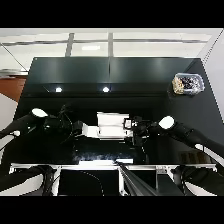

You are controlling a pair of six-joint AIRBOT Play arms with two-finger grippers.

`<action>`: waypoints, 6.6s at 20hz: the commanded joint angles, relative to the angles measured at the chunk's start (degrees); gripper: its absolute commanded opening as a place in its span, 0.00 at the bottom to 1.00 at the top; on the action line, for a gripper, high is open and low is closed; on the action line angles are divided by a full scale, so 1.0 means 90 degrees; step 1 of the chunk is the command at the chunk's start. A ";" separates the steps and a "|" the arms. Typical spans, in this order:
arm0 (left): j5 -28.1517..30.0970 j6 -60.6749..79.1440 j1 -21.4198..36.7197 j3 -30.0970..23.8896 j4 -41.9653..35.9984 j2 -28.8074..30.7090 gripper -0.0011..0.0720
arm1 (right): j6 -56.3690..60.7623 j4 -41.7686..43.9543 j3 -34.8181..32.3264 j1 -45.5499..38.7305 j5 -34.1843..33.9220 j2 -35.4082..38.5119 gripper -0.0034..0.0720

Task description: Fold the box and place the chain.

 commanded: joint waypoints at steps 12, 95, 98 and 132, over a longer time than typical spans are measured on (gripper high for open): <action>0.0291 -0.0100 -0.1239 0.0515 0.0143 0.0884 0.97 | 0.0000 0.0002 0.0000 0.0000 0.0000 0.0000 0.67; -0.0420 -0.7548 -0.4658 0.3242 0.5593 -0.0843 0.38 | -0.0002 -0.0002 0.0000 0.0000 0.0002 0.0000 0.67; -0.0413 -0.7752 -0.4690 0.3242 0.5625 -0.0845 0.38 | -0.0002 -0.0002 0.0000 0.0000 0.0002 0.0000 0.67; -0.0437 -0.8354 -0.4983 0.3383 0.6241 -0.0872 0.51 | -0.0002 -0.0002 0.0000 0.0000 0.0002 0.0000 0.67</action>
